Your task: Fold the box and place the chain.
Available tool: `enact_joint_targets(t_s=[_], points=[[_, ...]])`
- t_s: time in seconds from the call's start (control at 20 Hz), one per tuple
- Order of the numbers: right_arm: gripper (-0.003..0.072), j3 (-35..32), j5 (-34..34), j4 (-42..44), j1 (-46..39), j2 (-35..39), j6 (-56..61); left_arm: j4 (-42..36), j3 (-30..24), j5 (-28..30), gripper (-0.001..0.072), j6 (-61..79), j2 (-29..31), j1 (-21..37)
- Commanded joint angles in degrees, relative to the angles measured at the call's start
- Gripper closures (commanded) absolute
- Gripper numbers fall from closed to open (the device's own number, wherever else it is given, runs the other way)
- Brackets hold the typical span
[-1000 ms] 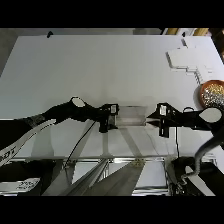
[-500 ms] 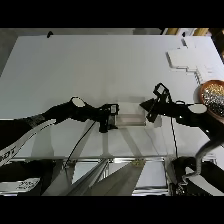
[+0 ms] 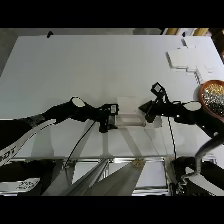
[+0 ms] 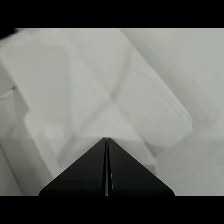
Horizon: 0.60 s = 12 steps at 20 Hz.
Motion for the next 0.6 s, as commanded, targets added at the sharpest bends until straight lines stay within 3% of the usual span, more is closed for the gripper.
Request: enact_joint_targets(t_s=[0.0,0.15,0.25,0.35,0.45,0.55], points=[[0.0665,2.47,4.04,-12.98,-0.02,6.05,2.36,-0.02,-0.02,0.02,0.0628,-0.07,0.02,0.00],[0.0665,2.45,6.95,-32.17,-0.02,11.32,2.29,-0.02,-0.02,0.02,0.0628,-0.07,0.02,0.00],[0.0665,2.36,11.32,-40.48,-0.02,11.45,2.27,-0.02,-0.02,0.02,0.0628,-0.07,0.02,0.02],[0.0646,2.23,12.87,-41.20,-0.02,10.97,1.68,-0.02,-0.02,0.02,0.0628,-0.07,0.02,0.00],[0.0480,1.73,12.81,-40.48,-0.02,10.27,-1.07,-0.04,-0.02,0.02,0.0628,-0.07,0.02,0.00],[0.0483,1.60,12.76,-40.28,-0.02,9.07,-1.55,-0.02,-0.02,0.02,0.0628,-0.07,0.02,0.00]])
